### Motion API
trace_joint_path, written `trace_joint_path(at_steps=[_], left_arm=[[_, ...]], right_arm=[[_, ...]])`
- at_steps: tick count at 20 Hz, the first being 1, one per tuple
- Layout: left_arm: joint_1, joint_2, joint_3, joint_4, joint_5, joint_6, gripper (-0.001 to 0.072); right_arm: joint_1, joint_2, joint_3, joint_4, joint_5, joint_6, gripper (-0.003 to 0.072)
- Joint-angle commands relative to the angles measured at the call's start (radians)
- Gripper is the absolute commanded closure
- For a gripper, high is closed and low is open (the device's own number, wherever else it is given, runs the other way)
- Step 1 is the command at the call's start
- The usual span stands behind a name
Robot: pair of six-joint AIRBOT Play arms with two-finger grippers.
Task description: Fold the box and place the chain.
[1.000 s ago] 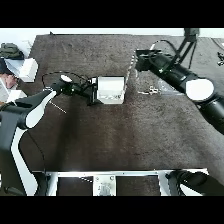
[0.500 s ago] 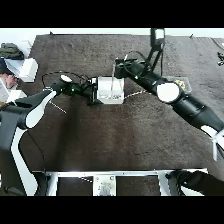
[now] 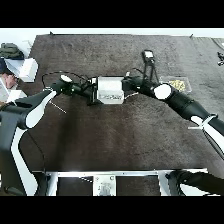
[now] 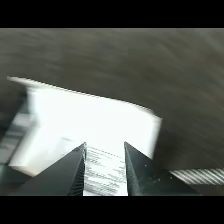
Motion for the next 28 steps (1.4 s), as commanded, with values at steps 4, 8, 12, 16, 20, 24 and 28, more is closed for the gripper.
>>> trace_joint_path(at_steps=[4,8,12,16,20,24,28], left_arm=[[0.0,0.001,0.0,0.0,0.0,0.0,0.0377],[0.0,0.001,0.0,0.0,0.0,0.0,0.0377],[0.0,0.001,0.0,0.0,0.0,0.0,0.0377],[0.0,0.001,0.0,0.0,0.0,0.0,0.0377],[0.0,0.001,0.0,0.0,0.0,0.0,0.0377],[0.0,0.001,0.0,0.0,0.0,0.0,0.0377],[0.0,0.001,0.0,0.0,0.0,0.0,0.0377]], right_arm=[[-0.28,-0.142,-0.024,-0.01,0.159,0.121,0.0385],[-0.288,-0.286,0.126,-0.01,0.208,0.127,0.0385],[-0.288,-0.376,0.242,-0.118,0.304,0.243,0.0386],[-0.288,-0.431,0.335,-0.18,0.397,0.283,0.0386],[-0.288,-0.446,0.37,-0.248,0.449,0.332,0.0386],[-0.286,-0.446,0.37,-0.264,0.457,0.332,0.0386],[-0.274,-0.427,0.37,-0.263,0.47,0.332,0.0386]])
